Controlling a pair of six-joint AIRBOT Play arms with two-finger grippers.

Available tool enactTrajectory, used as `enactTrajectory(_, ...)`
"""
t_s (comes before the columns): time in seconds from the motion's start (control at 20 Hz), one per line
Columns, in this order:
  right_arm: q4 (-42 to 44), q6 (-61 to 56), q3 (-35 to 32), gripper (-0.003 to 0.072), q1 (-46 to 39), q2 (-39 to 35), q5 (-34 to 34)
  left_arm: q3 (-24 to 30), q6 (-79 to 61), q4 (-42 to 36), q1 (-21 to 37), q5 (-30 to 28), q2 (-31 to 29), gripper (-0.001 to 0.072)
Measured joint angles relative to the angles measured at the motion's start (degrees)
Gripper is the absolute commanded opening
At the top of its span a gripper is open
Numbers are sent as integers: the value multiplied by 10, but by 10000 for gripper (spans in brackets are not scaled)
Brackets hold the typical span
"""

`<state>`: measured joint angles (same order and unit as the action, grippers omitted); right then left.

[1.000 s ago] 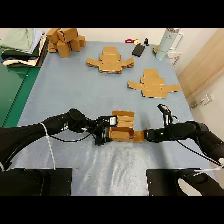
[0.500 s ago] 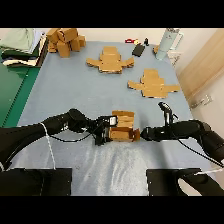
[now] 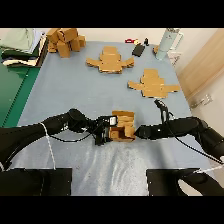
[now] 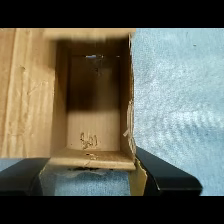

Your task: Fold the box.

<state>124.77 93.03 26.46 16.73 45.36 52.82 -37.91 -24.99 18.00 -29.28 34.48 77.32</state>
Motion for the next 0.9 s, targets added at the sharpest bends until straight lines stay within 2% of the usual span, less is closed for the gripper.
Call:
enactTrajectory(0.2,5,-7,17,426,38,38,-24,0,0,0,0,0,0,543)
enactTrajectory(0.35,-23,-47,40,426,65,74,-33,0,1,0,0,0,0,542)
enactTrajectory(0.6,-165,-196,90,426,142,122,-37,0,-1,0,0,0,0,543)
enactTrajectory(0.75,-263,-303,117,425,188,138,-17,0,-1,0,0,1,0,543)
enactTrajectory(0.9,-323,-377,135,426,213,146,6,0,-1,0,0,1,0,543)
